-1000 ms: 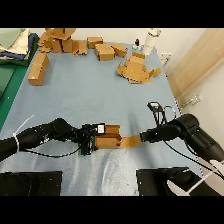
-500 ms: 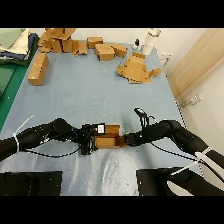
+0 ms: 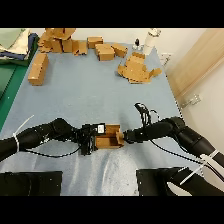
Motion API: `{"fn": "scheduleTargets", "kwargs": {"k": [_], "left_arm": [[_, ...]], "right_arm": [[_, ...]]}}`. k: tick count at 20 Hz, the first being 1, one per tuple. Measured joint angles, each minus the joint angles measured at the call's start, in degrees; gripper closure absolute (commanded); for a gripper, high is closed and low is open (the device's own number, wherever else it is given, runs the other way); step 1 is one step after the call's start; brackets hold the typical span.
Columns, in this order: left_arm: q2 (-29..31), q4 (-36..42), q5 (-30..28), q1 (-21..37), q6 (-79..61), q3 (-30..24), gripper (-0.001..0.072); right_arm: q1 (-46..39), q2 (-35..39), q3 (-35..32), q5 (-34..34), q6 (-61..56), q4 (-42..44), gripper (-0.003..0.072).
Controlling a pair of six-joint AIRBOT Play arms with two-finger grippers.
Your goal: Fold the box.
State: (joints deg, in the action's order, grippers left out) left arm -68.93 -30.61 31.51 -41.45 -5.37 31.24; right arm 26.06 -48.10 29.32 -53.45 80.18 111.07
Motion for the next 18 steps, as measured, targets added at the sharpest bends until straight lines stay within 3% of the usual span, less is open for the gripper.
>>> {"fn": "scheduleTargets", "kwargs": {"k": [1,2,3,4,18], "left_arm": [[0.00,0.00,0.00,0.00,0.00,0.00,0.0308],[0.00,-0.02,0.00,0.00,0.00,0.00,0.0308],[0.00,0.00,0.00,0.00,0.00,0.00,0.0308],[0.00,-0.02,0.00,0.00,0.00,0.00,0.0308],[0.00,0.00,0.00,0.00,0.00,0.00,0.0308]], "right_arm": [[0.00,0.07,0.13,-0.15,-0.28,-0.15,0.0380],[0.02,0.13,0.22,-0.48,-0.28,-0.15,0.0307],[0.02,0.20,0.28,-0.63,-0.22,0.22,0.0186],[0.04,0.26,0.37,-0.90,0.33,1.20,0.0169],[3.32,-0.59,0.81,-0.70,2.27,7.43,0.0173]]}}
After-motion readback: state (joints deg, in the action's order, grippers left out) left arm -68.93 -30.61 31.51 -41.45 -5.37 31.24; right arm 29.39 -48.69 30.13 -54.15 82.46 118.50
